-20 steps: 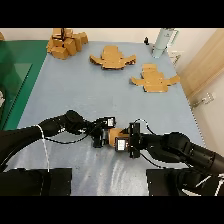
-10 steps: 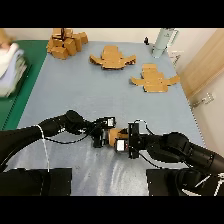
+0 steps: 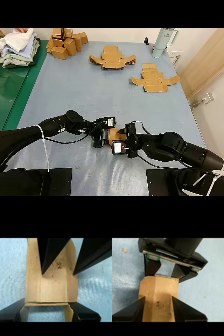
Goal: Fold the box.
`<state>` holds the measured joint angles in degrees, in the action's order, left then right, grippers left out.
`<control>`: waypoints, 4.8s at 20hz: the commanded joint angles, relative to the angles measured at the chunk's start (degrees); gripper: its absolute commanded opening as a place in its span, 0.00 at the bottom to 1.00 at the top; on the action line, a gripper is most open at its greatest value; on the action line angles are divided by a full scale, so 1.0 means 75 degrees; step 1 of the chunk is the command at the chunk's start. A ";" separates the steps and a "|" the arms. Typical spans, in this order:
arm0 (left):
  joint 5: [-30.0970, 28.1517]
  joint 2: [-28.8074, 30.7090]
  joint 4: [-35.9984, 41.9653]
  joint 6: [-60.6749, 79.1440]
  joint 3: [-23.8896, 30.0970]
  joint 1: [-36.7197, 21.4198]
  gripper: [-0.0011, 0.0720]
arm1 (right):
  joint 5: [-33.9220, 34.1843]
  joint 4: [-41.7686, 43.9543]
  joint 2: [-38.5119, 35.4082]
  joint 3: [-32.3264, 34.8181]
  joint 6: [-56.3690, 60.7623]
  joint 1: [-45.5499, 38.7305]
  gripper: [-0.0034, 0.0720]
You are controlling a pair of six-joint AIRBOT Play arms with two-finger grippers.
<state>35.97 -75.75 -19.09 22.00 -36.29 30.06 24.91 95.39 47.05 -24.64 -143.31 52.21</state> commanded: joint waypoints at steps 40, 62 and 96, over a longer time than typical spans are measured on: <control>0.0003 -0.0006 0.0000 0.0000 -0.0009 -0.0006 0.70 | -0.0385 0.0501 0.0376 -0.0006 -0.0297 -0.0017 0.75; 0.0003 -0.0006 0.0000 0.0000 -0.0009 -0.0006 0.70 | -0.0256 0.0195 -0.0428 -0.0102 -0.0297 -0.0015 0.36; 0.0003 -0.0006 0.0000 0.0000 -0.0009 -0.0006 0.70 | 0.0408 0.0618 -0.0892 -0.0189 -0.0294 -0.0560 0.31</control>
<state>36.05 -75.75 -19.09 22.02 -36.29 30.06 28.21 101.27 41.65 -25.96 -145.53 49.45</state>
